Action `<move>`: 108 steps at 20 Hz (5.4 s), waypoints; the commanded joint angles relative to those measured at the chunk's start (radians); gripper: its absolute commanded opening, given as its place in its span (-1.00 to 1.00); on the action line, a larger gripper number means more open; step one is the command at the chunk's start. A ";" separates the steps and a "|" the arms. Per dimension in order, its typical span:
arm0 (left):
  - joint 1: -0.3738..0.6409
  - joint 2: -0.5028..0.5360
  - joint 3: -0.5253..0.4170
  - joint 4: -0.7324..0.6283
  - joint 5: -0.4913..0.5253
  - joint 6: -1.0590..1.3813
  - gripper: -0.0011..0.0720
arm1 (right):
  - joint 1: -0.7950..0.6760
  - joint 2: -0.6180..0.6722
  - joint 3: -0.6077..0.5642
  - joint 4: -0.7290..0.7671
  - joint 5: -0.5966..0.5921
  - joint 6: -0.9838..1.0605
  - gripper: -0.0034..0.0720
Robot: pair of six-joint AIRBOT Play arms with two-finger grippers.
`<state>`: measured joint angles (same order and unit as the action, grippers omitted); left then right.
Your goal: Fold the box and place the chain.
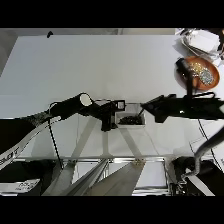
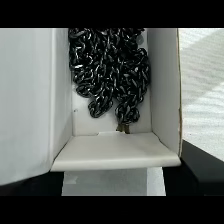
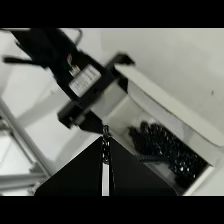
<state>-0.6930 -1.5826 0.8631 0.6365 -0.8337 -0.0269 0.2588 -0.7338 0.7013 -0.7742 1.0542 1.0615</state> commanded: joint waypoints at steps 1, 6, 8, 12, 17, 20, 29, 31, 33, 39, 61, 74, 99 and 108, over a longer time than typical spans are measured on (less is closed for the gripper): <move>0.000 0.001 0.000 0.000 0.000 0.000 -0.61 | 0.098 -0.099 -0.072 -0.097 -0.092 0.003 -0.87; 0.000 0.001 0.000 0.000 0.000 0.000 -0.61 | 0.190 -0.239 -0.096 -0.083 -0.219 0.003 -0.87; 0.000 0.001 0.000 0.000 0.000 0.000 -0.61 | 0.226 -0.283 -0.096 -0.085 -0.264 0.006 -0.87; 0.000 0.001 -0.001 0.000 0.000 0.000 -0.61 | 0.233 -0.311 -0.095 -0.077 -0.315 0.023 -0.81; 0.000 0.001 0.000 0.000 0.000 0.000 -0.61 | 0.233 -0.299 -0.092 -0.047 -0.301 0.068 -0.57; 0.000 0.001 -0.001 0.000 0.000 0.000 -0.61 | 0.208 -0.236 -0.031 -0.070 -0.186 0.067 -0.57; -0.001 0.001 0.000 0.000 0.000 0.000 -0.61 | 0.036 -0.187 0.217 -0.469 -0.140 0.026 -0.88; 0.000 0.001 0.000 0.000 0.000 0.000 -0.61 | 0.032 -0.291 0.217 -0.386 -0.148 -0.034 -0.88; 0.000 0.001 0.000 0.000 0.000 0.000 -0.61 | 0.032 -0.401 0.217 -0.275 -0.116 -0.131 -0.88; 0.000 0.001 0.000 0.000 0.000 0.000 -0.61 | 0.032 -0.467 0.217 -0.182 0.054 -0.378 -0.88; 0.000 0.001 -0.001 0.000 0.000 0.000 -0.61 | 0.203 -0.433 0.208 -0.250 0.148 -0.547 -0.15; 0.000 0.001 0.000 0.000 -0.001 0.000 -0.61 | 0.248 -0.433 0.158 -0.377 0.054 -0.534 -0.34; 0.000 0.001 0.000 0.000 0.000 0.000 -0.61 | 0.269 -0.401 0.158 -0.433 -0.026 -0.483 -0.48; 0.000 0.001 0.000 0.000 0.000 0.000 -0.61 | 0.270 -0.401 0.097 -0.415 -0.013 -0.481 -0.47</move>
<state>-0.6930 -1.5826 0.8631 0.6365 -0.8345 -0.0257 0.5282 -1.1351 0.8165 -1.1934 1.0218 0.5789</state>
